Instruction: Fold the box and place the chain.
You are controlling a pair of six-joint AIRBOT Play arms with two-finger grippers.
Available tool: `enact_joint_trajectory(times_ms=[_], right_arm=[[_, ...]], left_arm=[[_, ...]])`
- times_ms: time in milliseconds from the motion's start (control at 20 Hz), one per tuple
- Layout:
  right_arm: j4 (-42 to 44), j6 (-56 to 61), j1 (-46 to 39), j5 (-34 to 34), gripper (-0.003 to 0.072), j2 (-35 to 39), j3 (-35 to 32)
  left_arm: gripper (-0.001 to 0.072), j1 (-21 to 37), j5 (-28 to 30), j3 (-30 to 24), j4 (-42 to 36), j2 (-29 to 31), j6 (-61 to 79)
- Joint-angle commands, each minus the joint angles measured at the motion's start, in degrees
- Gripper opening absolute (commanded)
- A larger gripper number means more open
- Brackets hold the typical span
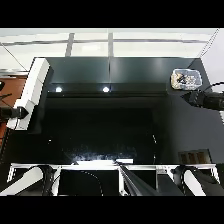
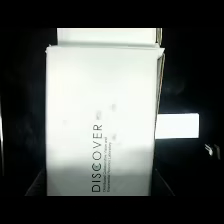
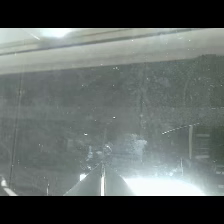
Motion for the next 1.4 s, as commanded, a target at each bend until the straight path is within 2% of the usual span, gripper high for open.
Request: enact_joint_trajectory(times_ms=[0,50,100,350,500,550,600,650,700,850,950,1100,1150,1250,1350], right_arm=[[0.02,0.0,0.07,0.0,0.0016,0.0,0.02],[0.0,0.0,0.07,0.0,0.0015,0.0,0.02],[0.0,0.0,0.07,0.02,0.0016,0.0,0.02],[0.0,-0.02,0.07,0.0,0.0015,0.0,0.07],[-0.09,-0.04,1.6,-1.81,0.0015,0.0,1.4],[-0.52,-0.11,3.23,-2.95,0.0015,-0.13,2.58],[-1.51,-1.03,4.7,-3.48,0.0015,-0.35,4.07],[-3.19,-2.16,5.73,-3.72,0.0015,-0.46,5.7],[-5.05,-2.73,5.97,-3.93,0.0015,-0.44,7.02],[-13.62,-0.81,4.22,-1.44,0.001,0.79,8.68],[-13.0,-5.9,4.07,-4.5,0.0009,5.27,4.98],[-13.7,-5.88,4.07,-14.67,0.0014,10.62,-4.59],[-13.94,-5.88,4.07,-15.32,0.0015,10.82,-6.36],[-14.91,-5.86,4.07,-12.13,0.0016,10.8,-7.1],[-14.97,-5.88,4.07,-10.1,0.0017,10.8,-7.1]], left_arm=[[0.0371,-0.98,4.7,0.07,-0.2,-0.7,0.42],[0.055,-0.98,5.27,0.09,-0.63,-0.68,0.35],[0.0693,-0.98,4.9,0.35,-0.87,-0.63,0.13],[0.0709,-0.98,-2.25,6.29,-0.87,2.73,-2.49],[0.0702,-2.91,-2.51,11.67,-8.04,5.92,-5.79],[0.0631,-5.46,-2.56,13.0,-9.6,6.25,-5.84],[0.0426,-9.31,-3.61,14.82,-10.32,6.25,-5.81],[0.0101,-13.62,-4.39,16.59,-10.69,6.25,-5.84],[0.0031,-18.64,-4.59,18.4,-10.82,6.29,-5.88],[0.003,-31.41,-3.56,20.13,-10.69,8.2,-9.62],[0.003,-36.28,-3.8,16.63,-10.67,10.62,-13.03],[0.003,-38.91,-2.36,5.77,-10.67,15.98,-12.41],[0.003,-38.84,-1.01,1.92,-10.71,18.49,-12.55],[0.0031,-37.99,0.66,-3.52,-10.78,23.65,-13.7],[0.0032,-36.98,0.79,-5.86,-10.67,27.54,-13.6]])
